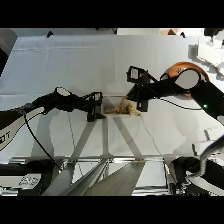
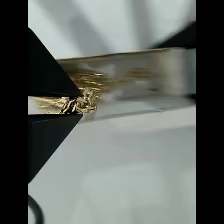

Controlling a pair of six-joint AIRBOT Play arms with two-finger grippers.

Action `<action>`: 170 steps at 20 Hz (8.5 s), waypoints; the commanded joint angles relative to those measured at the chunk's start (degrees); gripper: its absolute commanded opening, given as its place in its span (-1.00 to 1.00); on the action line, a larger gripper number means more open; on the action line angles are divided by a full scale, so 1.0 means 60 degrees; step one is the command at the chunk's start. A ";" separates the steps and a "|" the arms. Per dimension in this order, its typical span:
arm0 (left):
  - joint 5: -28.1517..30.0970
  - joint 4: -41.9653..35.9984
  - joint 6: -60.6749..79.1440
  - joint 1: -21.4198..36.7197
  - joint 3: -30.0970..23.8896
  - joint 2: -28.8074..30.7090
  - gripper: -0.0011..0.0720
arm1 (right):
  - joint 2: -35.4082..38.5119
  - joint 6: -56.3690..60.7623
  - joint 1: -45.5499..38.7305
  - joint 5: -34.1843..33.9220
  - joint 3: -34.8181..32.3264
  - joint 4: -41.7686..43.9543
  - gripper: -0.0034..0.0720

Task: Fold the box and place the chain.

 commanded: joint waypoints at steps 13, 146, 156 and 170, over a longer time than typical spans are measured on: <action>0.0004 0.0000 0.0004 0.0000 0.0000 0.0000 -0.40 | -0.0339 0.0718 0.0495 -0.0229 0.0011 0.0933 0.54; 0.0004 0.0000 0.0004 -0.0004 -0.0004 0.0000 -0.40 | -0.2269 0.1585 0.1800 -0.0138 0.1104 -0.1483 -0.01; 0.0004 0.0000 0.0004 -0.0004 -0.0004 0.0000 -0.40 | -0.2193 0.1104 0.2036 -0.0273 0.0120 -0.1523 -0.02; 0.0004 0.0000 0.0000 0.0000 -0.0004 0.0000 -0.40 | -0.1716 0.1104 0.2036 -0.1585 0.0069 -0.2127 -0.45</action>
